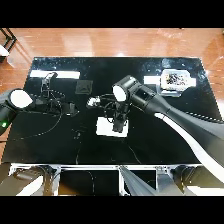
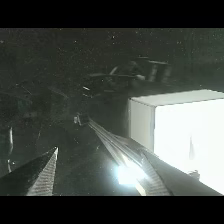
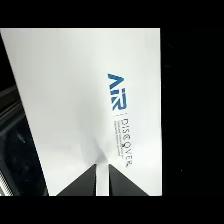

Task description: Fold the box and place the chain.

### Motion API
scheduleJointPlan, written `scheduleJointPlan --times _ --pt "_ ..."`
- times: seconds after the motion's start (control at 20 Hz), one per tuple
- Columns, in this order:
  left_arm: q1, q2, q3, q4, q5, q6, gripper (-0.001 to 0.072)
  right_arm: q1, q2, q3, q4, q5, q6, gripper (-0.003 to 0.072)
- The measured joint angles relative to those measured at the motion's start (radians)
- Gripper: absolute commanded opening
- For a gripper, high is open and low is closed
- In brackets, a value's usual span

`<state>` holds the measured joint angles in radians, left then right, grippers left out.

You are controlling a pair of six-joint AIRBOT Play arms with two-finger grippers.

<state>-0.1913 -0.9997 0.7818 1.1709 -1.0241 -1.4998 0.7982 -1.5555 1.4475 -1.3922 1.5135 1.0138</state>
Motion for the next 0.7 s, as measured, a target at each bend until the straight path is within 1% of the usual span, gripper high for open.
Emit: scheduleJointPlan --times 0.15,0.2,0.25,0.3,0.35,0.5,0.7 --pt "0.0 0.0 0.0 0.0 0.0 0.0 0.0626 -0.021 0.079 0.014 -0.003 0.013 0.012 0.0101" --pt "0.0 0.0 0.0 0.0 0.0 0.0 0.0626 -0.032 0.114 0.017 -0.003 0.024 0.027 0.0138" --pt "0.0 0.0 0.0 0.0 0.0 0.0 0.0626 -0.043 0.142 0.019 -0.004 0.038 0.047 0.0437" --pt "0.0 0.0 0.0 0.0 0.0 0.0 0.0626 -0.053 0.164 0.019 -0.003 0.039 0.064 0.0714" --pt "0.0 0.0 0.0 0.0 0.0 0.0 0.0626 -0.065 0.181 0.016 -0.004 0.035 0.081 0.0716" --pt "0.0 0.0 0.0 0.0 0.004 0.0 0.0626 -0.084 0.193 -0.005 -0.006 -0.035 0.081 0.0716" --pt "0.0 0.0 0.0 0.008 0.007 0.0 0.0626 -0.075 0.129 -0.022 0.069 -0.059 0.04 0.0716"
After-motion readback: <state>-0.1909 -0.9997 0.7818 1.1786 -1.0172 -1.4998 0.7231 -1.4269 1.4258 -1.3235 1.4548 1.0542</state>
